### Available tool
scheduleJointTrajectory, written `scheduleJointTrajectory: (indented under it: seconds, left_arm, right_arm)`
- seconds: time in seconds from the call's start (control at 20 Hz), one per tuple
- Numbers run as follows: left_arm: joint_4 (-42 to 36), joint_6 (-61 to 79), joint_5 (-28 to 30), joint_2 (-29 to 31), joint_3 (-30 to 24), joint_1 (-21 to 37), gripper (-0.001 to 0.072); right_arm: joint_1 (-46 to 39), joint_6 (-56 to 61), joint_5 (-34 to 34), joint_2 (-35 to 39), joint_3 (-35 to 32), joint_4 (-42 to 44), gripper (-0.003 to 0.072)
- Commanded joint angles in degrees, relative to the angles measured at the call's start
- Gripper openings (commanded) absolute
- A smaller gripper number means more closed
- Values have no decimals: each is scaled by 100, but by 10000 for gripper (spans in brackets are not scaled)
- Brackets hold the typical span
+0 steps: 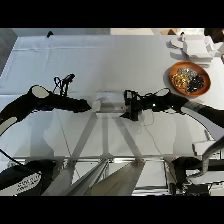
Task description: Fold the box and place the chain.
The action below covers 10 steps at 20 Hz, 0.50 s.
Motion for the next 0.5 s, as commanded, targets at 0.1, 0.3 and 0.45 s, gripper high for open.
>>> scheduleJointTrajectory:
  seconds: [0.1,0.3,0.45]
  left_arm:
    - [-330,4,20,35,-2,-7,231]
    - [-341,4,9,35,-2,-7,232]
    - [-496,9,24,35,-2,-9,232]
  right_arm:
    - [-2,0,2,2,4,2,518]
    - [-2,0,2,2,4,2,518]
    - [-2,0,2,2,4,2,518]
